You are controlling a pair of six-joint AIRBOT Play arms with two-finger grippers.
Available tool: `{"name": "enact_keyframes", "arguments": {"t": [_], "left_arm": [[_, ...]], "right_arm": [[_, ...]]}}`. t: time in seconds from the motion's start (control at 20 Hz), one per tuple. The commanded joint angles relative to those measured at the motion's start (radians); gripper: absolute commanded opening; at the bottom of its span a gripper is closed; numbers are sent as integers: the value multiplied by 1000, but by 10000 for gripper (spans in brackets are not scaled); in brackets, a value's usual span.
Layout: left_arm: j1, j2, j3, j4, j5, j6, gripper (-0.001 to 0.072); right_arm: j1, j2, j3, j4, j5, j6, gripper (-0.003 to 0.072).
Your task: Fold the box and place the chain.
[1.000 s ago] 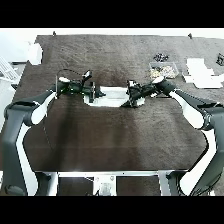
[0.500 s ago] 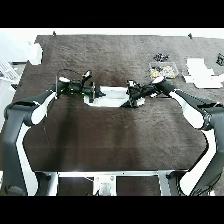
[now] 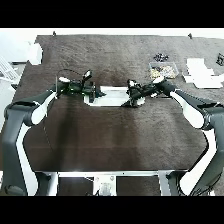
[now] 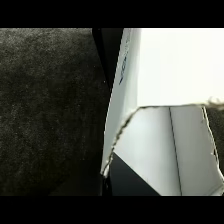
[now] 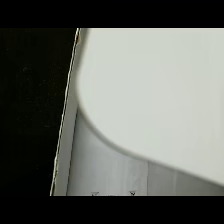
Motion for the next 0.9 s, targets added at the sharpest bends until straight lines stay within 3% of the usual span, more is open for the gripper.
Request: {"name": "enact_keyframes", "arguments": {"t": [0.0,0.45,0.5,0.55,0.6,0.65,0.85], "left_arm": [[1,0,1,-3,0,0,20],[1,0,1,-11,0,-8,23],[1,0,1,-15,0,-8,178],[1,0,1,-16,0,-8,466],[1,0,1,-16,1,-8,505],[1,0,1,-16,2,-8,467],[2,0,1,-31,3,-7,467]], "right_arm": [[-1,0,0,0,3,0,591],[-1,0,0,0,2,0,591],[-1,0,0,0,3,0,591],[-1,0,0,0,2,0,591],[-1,0,0,0,3,0,591],[-1,0,0,0,2,0,591],[-1,0,0,0,3,0,591]]}}
